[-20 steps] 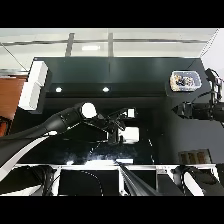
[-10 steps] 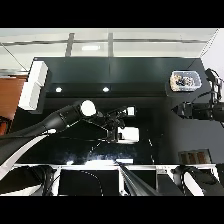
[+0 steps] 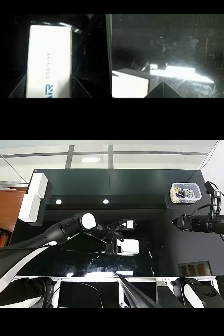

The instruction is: Fold the box and place the chain.

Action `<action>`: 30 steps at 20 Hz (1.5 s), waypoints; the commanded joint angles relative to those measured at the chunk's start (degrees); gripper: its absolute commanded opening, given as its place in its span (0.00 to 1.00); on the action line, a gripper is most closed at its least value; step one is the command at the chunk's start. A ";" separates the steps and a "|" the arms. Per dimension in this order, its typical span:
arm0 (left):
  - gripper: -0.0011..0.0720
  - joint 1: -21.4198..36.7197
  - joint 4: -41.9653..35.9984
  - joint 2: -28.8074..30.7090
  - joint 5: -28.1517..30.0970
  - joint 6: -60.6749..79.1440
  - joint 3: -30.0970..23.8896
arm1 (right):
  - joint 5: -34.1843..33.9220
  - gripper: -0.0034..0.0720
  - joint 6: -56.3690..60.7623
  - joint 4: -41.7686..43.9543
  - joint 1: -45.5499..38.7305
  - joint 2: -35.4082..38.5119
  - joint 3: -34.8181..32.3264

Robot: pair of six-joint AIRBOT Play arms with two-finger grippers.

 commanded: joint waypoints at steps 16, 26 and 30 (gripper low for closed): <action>0.99 -5.77 10.51 -5.31 4.87 -6.27 -0.09 | -0.39 0.06 0.04 0.04 0.00 0.07 -0.02; 0.31 3.23 21.73 3.52 0.37 -18.84 0.09 | -0.76 0.06 0.04 -0.24 -0.02 0.07 -0.02; 0.31 22.29 32.02 11.82 -12.74 -34.82 -4.20 | -0.79 0.06 0.02 -0.66 -0.02 0.07 -0.02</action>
